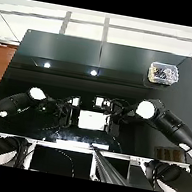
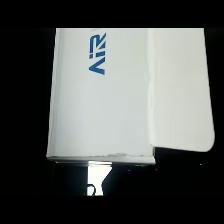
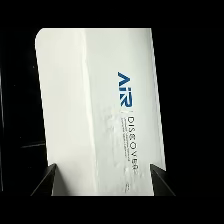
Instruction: Fold the box and place the chain.
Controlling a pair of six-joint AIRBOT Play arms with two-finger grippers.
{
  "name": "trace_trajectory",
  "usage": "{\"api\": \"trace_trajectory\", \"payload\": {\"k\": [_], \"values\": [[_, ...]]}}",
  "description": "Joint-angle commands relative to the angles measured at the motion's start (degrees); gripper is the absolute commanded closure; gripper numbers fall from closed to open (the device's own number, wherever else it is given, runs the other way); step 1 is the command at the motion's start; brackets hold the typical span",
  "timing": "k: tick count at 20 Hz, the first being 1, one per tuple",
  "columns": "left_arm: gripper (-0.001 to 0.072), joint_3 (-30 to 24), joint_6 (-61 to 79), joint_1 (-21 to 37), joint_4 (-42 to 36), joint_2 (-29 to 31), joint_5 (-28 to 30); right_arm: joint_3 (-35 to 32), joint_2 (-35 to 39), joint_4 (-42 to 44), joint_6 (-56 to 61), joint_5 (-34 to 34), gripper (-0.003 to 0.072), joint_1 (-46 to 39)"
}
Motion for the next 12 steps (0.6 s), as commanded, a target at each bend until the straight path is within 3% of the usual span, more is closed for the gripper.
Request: {"api": "trace_trajectory", "payload": {"k": [1,8,9,11,12], "values": [[0.0223,-0.04,0.02,0.0,0.0,-0.04,0.0,-0.02,-0.07,-1.57,0.0,-1.27,-0.0034,0.26],[0.0222,-0.04,0.02,0.0,0.0,-0.04,0.0,0.04,-0.04,-1.57,0.24,-4.02,-0.0034,0.26],[0.0223,-0.04,0.04,0.0,0.0,-0.04,0.0,0.04,-0.04,-1.6,0.24,-4.04,0.0014,0.24],[0.0222,-0.04,0.02,0.0,0.0,-0.04,0.0,0.04,-0.04,-1.57,0.26,-4.04,0.02,0.24],[0.0222,-0.04,0.02,0.0,0.0,-0.04,0.0,0.09,-0.02,-1.57,0.26,-4.04,0.0201,0.24]]}}
